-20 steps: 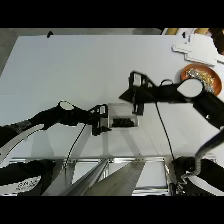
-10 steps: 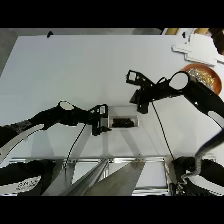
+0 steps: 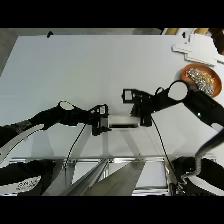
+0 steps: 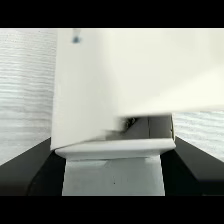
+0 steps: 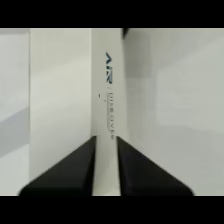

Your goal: Fold the box and place the chain.

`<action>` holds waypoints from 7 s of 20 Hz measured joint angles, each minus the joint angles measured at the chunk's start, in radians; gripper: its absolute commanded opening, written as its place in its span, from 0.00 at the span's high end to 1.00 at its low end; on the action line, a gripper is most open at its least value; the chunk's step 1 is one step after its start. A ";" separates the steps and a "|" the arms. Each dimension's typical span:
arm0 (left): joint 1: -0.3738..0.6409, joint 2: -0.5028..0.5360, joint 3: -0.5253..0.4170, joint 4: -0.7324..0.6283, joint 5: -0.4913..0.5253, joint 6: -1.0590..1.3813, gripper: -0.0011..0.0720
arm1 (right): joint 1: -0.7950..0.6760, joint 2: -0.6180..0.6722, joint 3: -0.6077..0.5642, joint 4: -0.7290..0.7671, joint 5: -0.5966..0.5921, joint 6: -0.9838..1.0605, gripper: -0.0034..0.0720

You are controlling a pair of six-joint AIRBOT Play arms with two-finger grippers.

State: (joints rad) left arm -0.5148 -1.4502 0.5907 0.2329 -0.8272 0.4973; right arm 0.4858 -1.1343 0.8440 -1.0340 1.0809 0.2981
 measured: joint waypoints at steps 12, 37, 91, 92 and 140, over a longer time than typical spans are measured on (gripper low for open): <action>0.000 0.000 0.000 0.000 0.000 0.000 0.97 | 0.085 0.015 -0.071 0.076 -0.101 -0.032 0.58; 0.000 0.000 0.000 0.000 0.000 0.000 0.97 | 0.131 -0.018 -0.072 0.060 -0.143 -0.003 0.57; -0.001 0.000 0.000 0.000 0.000 0.000 0.97 | 0.129 0.000 -0.098 0.077 -0.153 0.060 0.67; -0.001 0.000 0.000 0.000 0.000 0.000 0.97 | 0.129 0.000 -0.098 0.083 -0.153 0.060 0.72; -0.001 0.000 0.000 0.000 0.000 0.000 0.97 | 0.046 -0.135 -0.101 0.174 -0.133 0.008 0.93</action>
State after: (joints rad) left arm -0.5156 -1.4502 0.5907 0.2333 -0.8268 0.4973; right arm 0.5316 -1.2697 0.7429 -0.8600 0.9482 0.3058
